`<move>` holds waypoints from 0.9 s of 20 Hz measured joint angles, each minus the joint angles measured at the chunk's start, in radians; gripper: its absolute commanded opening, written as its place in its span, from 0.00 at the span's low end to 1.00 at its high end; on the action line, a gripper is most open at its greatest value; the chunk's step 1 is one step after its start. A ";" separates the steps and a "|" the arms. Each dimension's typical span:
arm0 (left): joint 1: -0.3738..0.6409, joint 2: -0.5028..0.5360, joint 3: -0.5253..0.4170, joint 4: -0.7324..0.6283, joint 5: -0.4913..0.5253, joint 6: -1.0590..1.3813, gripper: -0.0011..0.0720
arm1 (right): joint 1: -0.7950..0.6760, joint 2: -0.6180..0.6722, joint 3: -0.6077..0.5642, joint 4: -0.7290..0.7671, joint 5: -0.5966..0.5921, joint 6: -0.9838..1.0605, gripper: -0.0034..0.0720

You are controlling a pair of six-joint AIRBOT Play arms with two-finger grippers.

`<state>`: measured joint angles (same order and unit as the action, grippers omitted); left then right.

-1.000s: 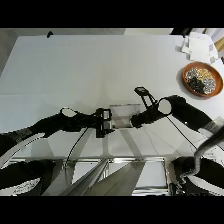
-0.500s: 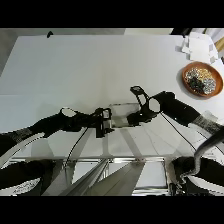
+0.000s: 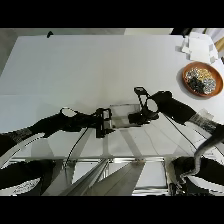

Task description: Fold the box and place the chain.

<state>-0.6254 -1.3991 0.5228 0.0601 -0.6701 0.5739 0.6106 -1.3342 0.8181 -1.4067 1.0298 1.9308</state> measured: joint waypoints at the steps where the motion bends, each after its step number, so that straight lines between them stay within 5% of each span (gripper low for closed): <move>1: 0.000 0.000 0.000 0.000 0.001 0.000 0.11 | 0.000 0.000 0.000 0.000 0.000 0.002 0.06; 2: 0.000 0.000 0.000 0.000 0.002 0.001 0.11 | 0.000 -0.001 0.000 0.000 0.000 0.004 0.07; 4: 0.000 0.000 0.000 0.003 0.008 0.003 0.11 | 0.000 -0.002 0.000 0.000 -0.003 0.002 0.38; 5: 0.000 0.000 0.000 0.004 0.008 0.003 0.11 | 0.000 -0.003 0.000 0.002 -0.006 0.002 0.41; 12: 0.000 0.000 0.000 0.003 0.008 0.003 0.11 | 0.000 -0.005 0.000 -0.001 -0.025 0.019 0.32; 18: 0.000 0.000 0.000 0.000 0.004 0.002 0.11 | 0.000 -0.014 0.000 -0.008 -0.027 0.037 0.06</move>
<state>-0.6254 -1.3991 0.5232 0.0605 -0.6659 0.5755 0.6106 -1.3487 0.8181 -1.4147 1.0027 1.9682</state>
